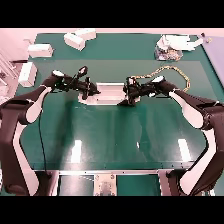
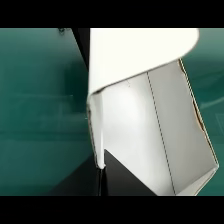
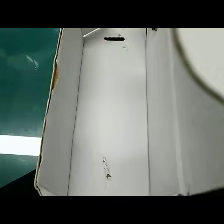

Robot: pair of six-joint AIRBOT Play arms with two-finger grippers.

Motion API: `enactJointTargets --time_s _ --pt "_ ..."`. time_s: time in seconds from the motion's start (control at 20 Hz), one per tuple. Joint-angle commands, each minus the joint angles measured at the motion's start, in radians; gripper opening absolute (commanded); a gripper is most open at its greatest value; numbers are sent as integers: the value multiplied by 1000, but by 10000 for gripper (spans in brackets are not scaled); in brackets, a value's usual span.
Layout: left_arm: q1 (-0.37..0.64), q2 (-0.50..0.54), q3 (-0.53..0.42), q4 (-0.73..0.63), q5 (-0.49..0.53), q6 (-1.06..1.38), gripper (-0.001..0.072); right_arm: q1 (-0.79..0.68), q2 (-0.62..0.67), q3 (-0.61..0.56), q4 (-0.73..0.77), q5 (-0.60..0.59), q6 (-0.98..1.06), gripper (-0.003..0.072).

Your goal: Fold the box and place the chain.

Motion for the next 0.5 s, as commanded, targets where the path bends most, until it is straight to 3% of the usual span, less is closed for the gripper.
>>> enactJointTargets --time_s 0.0,0.45 --pt "0 1 0 1 0 0 18 1 -14 21 -7 11 4 686" --pt "0 1 0 1 0 0 17 0 -14 30 -7 39 6 646"
